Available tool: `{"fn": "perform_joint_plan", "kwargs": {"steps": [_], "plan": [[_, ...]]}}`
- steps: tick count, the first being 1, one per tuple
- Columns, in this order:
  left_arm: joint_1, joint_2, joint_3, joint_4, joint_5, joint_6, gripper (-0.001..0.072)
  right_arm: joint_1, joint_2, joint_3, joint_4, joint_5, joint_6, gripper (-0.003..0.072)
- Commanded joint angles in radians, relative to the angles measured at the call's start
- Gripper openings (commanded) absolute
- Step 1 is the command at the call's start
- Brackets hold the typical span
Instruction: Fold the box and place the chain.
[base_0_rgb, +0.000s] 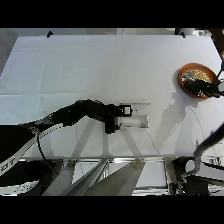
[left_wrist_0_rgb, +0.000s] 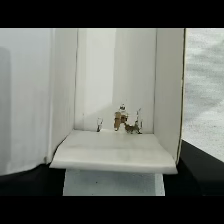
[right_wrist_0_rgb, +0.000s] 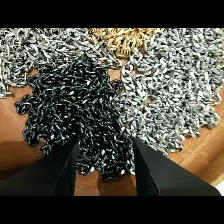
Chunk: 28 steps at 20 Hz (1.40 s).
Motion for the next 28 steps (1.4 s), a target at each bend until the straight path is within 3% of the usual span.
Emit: {"fn": "perform_joint_plan", "kwargs": {"steps": [1,3,10,11,15,20,28], "plan": [[0.001,0.001,0.001,0.0,0.0,0.0,0.0073,-0.001,-0.038,0.002,0.068,-0.025,-0.015,0.0335],[0.001,0.001,0.001,0.0,0.0,0.0,0.0073,-0.001,-0.058,0.002,0.106,-0.024,-0.035,0.0334],[0.001,0.001,0.001,0.0,0.0,0.0,0.0073,-0.001,-0.061,0.002,0.109,-0.036,-0.06,0.0122],[0.001,0.001,0.001,0.0,0.0,0.0,0.0073,-0.001,-0.058,0.002,0.109,-0.032,-0.06,0.0021],[0.001,0.001,0.001,0.0,0.0,0.0,0.0073,-0.001,0.013,0.002,0.108,0.015,-0.06,0.0012],[0.001,0.001,0.001,0.0,0.0,0.0,0.0073,-0.001,0.243,0.002,0.105,0.118,-0.122,0.0012],[0.001,0.001,0.001,0.0,0.001,0.0,0.0073,-0.001,0.64,0.002,0.117,0.553,-0.145,0.0012]]}}
